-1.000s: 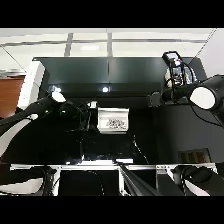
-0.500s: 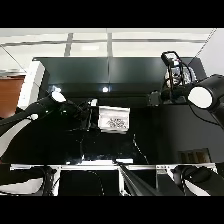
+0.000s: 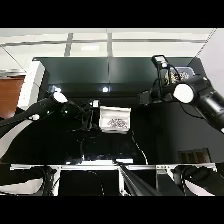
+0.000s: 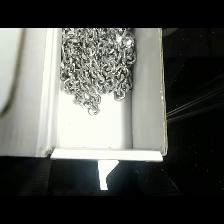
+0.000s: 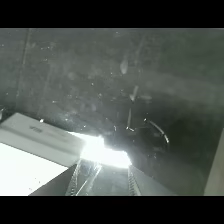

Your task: Fold the box and place the chain.

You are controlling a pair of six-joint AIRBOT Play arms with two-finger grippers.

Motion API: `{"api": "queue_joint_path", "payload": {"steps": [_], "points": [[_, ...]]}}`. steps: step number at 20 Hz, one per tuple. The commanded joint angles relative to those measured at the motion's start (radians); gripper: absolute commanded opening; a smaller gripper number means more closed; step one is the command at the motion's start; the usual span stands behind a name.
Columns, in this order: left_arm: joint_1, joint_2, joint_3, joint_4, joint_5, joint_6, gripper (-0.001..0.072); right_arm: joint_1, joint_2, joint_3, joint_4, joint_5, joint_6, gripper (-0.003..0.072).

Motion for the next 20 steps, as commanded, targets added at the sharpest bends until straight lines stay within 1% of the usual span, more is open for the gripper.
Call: {"api": "queue_joint_path", "payload": {"steps": [1,2,3,4,5,6,8,10,12,17,19,20], "points": [[-0.002,-0.001,0.001,0.000,0.007,-0.002,0.0500,0.001,-0.071,0.000,0.051,-0.047,0.000,0.0376],[-0.002,-0.001,0.001,0.000,0.007,-0.002,0.0418,0.001,-0.086,0.000,0.068,-0.060,0.000,0.0376],[-0.002,-0.001,0.001,0.000,0.007,-0.002,0.0402,0.001,-0.098,0.000,0.091,-0.078,0.000,0.0379],[-0.002,-0.001,0.001,0.000,0.007,-0.002,0.0402,0.001,-0.104,0.000,0.118,-0.105,-0.003,0.0422],[-0.002,-0.001,0.001,0.000,0.007,-0.002,0.0403,0.001,-0.106,0.000,0.151,-0.132,-0.036,0.0616],[-0.002,-0.001,0.001,0.000,0.007,-0.002,0.0402,0.001,-0.106,0.000,0.199,-0.159,-0.094,0.0643],[-0.002,-0.001,0.001,0.000,0.007,-0.002,0.0402,0.001,-0.113,0.000,0.270,-0.191,-0.194,0.0643],[-0.002,-0.001,0.001,0.000,0.007,-0.002,0.0402,0.001,-0.132,0.000,0.350,-0.176,-0.338,0.0643],[-0.002,-0.001,0.001,0.000,0.007,-0.002,0.0402,0.003,-0.142,0.000,0.388,-0.134,-0.484,0.0643],[-0.002,-0.001,0.001,0.000,0.006,-0.002,0.0403,0.003,-0.142,0.001,0.404,0.009,-0.897,0.0639],[-0.002,-0.001,0.001,0.000,0.006,-0.002,0.0403,0.003,-0.142,0.000,0.446,0.046,-1.068,0.0530],[-0.002,-0.001,0.001,0.000,0.006,-0.002,0.0403,0.003,-0.142,0.000,0.464,0.059,-1.136,0.0534]]}}
